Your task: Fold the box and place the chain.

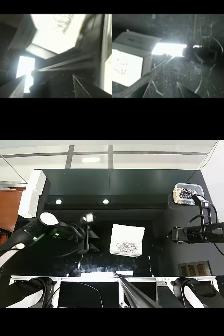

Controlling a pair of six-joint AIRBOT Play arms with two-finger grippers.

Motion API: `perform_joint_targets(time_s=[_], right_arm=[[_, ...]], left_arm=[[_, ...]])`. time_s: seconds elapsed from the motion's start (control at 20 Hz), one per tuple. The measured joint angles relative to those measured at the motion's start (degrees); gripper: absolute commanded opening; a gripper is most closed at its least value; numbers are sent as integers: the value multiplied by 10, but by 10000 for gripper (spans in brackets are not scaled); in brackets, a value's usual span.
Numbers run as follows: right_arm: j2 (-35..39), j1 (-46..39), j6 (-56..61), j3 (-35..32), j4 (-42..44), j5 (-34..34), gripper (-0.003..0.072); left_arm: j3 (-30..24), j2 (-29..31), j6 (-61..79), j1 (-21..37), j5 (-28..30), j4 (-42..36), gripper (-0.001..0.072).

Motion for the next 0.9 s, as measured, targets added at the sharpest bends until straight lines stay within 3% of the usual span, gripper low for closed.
perform_joint_targets(time_s=[0.25, 0.9], right_arm=[[0, 0, 9, 0, 0, 11, 412], [0, 0, 15, 0, 0, 6, 412]], left_arm=[[2, -45, 157, -65, 84, -30, 720], [40, -97, 199, -91, 72, -80, 719]])
